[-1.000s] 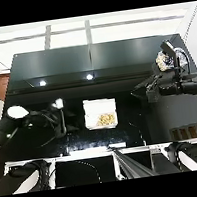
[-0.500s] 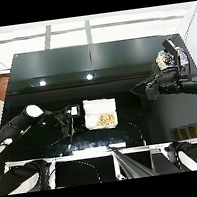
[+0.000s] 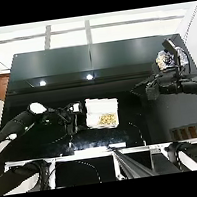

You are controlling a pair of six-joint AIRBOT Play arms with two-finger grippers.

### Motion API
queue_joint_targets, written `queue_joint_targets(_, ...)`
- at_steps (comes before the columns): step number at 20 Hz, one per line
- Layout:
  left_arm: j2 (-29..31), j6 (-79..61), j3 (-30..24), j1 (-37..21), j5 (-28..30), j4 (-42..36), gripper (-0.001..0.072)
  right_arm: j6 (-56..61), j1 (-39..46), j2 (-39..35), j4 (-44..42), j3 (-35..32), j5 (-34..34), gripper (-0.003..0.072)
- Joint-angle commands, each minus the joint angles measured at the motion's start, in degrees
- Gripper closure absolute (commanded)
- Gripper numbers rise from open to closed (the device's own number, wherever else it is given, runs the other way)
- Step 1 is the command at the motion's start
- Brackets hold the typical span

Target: Fold the box and place the chain.

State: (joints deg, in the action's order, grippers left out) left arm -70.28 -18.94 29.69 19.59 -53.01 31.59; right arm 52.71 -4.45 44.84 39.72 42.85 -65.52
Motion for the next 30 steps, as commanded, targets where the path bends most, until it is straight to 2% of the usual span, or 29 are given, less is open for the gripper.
queue_joint_targets(1,-0.4,-0.1,0.3,0.0,-0.1,-0.7,0.0006,0.3,0.0,0.0,0.0,0.0,0.0,0.0126)
queue_joint_targets(9,-0.4,1.4,0.9,-1.5,-0.2,3.8,0.0006,0.5,0.0,0.0,0.1,0.0,0.0,0.0127)
queue_joint_targets(15,-1.4,1.2,1.6,-1.1,-0.4,1.6,0.0009,0.5,0.0,0.0,1.3,0.0,0.0,0.0126)
queue_joint_targets(20,-4.6,1.0,4.7,-1.3,-5.2,2.1,0.0016,0.5,0.0,0.0,1.3,0.0,-0.1,0.0126)
queue_joint_targets(30,-4.7,0.9,4.9,-0.7,-4.4,2.0,0.0016,0.5,0.0,0.0,1.5,0.0,0.0,0.0126)
